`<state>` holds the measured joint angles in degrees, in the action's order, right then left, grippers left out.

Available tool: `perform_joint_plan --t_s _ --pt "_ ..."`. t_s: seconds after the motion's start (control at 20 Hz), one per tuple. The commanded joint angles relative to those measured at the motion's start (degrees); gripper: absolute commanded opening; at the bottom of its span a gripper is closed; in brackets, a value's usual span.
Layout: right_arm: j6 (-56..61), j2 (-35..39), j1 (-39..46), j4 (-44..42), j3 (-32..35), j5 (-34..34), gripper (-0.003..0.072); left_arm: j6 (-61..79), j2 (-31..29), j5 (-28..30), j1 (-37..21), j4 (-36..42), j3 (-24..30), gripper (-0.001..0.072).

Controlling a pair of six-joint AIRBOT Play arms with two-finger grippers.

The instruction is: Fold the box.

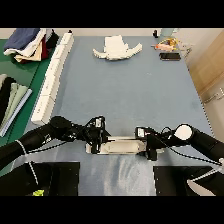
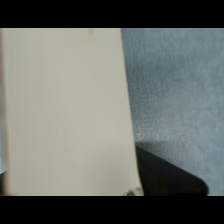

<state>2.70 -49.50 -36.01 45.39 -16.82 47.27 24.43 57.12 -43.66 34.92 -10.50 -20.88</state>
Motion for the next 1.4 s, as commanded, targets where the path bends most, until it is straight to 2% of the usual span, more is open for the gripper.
perform_joint_plan --t_s 0.0,0.1,0.55,0.65,0.7,0.8,1.35 --pt "-2.8 0.7 -0.1 -1.7 0.5 -0.9 0.0684 0.0 0.0 0.0 0.0 0.0 0.0 0.0015" --pt "-2.8 1.9 -0.1 -1.7 0.8 -0.9 0.0647 0.0 0.0 0.0 0.0 0.0 0.0 0.0015" --pt "-4.3 2.7 -0.1 -3.7 3.2 -2.3 0.0643 0.0 0.0 0.0 0.0 0.0 0.0 0.0015" --pt "-5.4 2.6 -0.1 -4.2 3.5 -2.4 0.0562 0.0 0.0 0.0 0.0 0.0 0.0 0.0015" --pt "-5.4 2.5 -0.1 -4.3 3.5 -2.4 0.0562 0.0 0.0 0.0 0.0 0.0 0.0 0.0016" --pt "-5.8 2.2 -0.1 -4.3 3.5 -2.5 0.0512 0.0 0.0 0.0 0.0 0.0 0.0 0.0015" --pt "-5.8 2.1 -0.1 -4.3 3.4 -2.5 0.0514 0.0 0.0 0.0 0.0 0.0 0.0 0.0015"
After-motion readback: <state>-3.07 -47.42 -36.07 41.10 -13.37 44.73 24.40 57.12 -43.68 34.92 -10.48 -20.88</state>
